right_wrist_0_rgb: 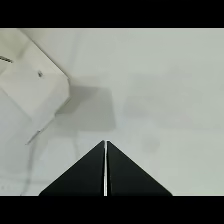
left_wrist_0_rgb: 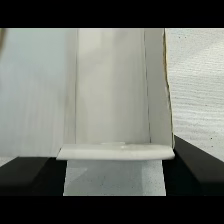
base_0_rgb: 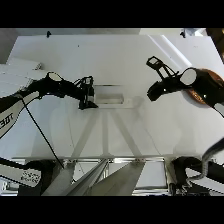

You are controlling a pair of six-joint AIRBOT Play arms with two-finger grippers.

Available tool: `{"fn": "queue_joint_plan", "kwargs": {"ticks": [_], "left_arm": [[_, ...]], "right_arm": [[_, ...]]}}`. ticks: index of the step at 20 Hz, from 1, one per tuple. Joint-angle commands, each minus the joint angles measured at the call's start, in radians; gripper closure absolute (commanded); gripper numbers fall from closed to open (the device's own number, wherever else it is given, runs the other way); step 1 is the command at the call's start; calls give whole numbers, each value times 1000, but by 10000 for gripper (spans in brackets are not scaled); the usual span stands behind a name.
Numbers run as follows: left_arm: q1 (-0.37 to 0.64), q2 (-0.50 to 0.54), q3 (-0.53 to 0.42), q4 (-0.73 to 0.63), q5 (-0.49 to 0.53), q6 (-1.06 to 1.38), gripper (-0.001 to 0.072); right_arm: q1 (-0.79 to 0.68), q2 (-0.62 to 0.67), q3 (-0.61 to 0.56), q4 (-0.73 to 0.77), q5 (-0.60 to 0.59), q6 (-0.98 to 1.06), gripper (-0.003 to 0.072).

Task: Fold the box and place the chain.

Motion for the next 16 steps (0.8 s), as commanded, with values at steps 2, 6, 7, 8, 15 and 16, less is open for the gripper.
{"fn": "queue_joint_plan", "kwargs": {"ticks": [2, 6, 7, 8, 15, 16], "left_arm": [[0, 0, 0, 0, 0, 0, 536], [0, 0, 0, 0, 0, 0, 536], [0, 0, 0, 0, 0, 0, 536], [0, 0, 0, 0, 0, 0, 536], [0, 0, 0, 0, 0, 0, 536], [0, 0, 0, 0, 0, 0, 536]], "right_arm": [[-42, -125, -1, 143, 49, 76, 683], [-17, -240, -1, 340, 54, 15, 683], [-7, -258, 0, 374, 62, -8, 683], [2, -272, 0, 405, 64, -21, 683], [13, -287, 0, 539, 129, -89, 667], [13, -283, 0, 543, 134, -89, 559]]}}
